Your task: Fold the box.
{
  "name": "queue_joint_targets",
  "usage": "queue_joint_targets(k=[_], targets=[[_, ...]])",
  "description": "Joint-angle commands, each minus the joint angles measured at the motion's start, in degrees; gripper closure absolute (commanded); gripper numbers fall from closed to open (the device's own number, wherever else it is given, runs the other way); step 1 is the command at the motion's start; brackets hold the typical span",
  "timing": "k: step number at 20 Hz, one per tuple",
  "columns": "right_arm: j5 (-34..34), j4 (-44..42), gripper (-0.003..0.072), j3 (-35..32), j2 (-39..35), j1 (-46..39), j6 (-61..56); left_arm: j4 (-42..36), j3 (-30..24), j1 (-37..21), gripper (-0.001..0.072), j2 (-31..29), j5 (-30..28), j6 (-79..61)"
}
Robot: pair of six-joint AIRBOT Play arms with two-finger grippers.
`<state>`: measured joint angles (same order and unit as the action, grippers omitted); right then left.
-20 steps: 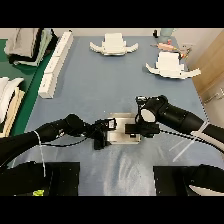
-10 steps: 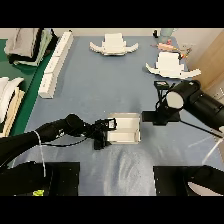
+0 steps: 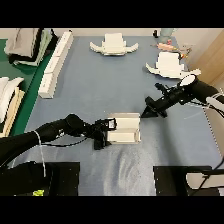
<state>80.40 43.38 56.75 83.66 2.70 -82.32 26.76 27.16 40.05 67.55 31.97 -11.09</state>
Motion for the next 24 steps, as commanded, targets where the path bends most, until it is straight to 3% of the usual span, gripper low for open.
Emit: queue_joint_targets(k=[1, 7, 10, 16, 24], targets=[[9.3, -14.0, 0.0682, 3.8, 9.7, -1.6, 8.1, 0.0, 0.0, 0.0, 0.0212, 0.0, 0.0, 0.0], [17.8, -13.4, 0.0682, 5.9, 9.7, 5.0, 17.0, 0.0, 0.0, 0.0, 0.0212, 0.0, 0.0, 0.0], [16.1, -8.4, 0.0682, 5.8, 5.8, 9.7, 22.1, 0.0, 0.0, 0.0, 0.0212, 0.0, 0.0, 0.0], [-2.3, 10.0, 0.0682, 2.2, -6.6, 20.9, 24.5, 0.0, 0.0, 0.0, 0.0212, 0.0, 0.0, 0.0], [-30.3, 11.1, 0.0682, -16.8, -24.8, 34.2, 32.8, 0.0, 0.0, 0.0, 0.0212, 0.0, 0.0, 0.0]])
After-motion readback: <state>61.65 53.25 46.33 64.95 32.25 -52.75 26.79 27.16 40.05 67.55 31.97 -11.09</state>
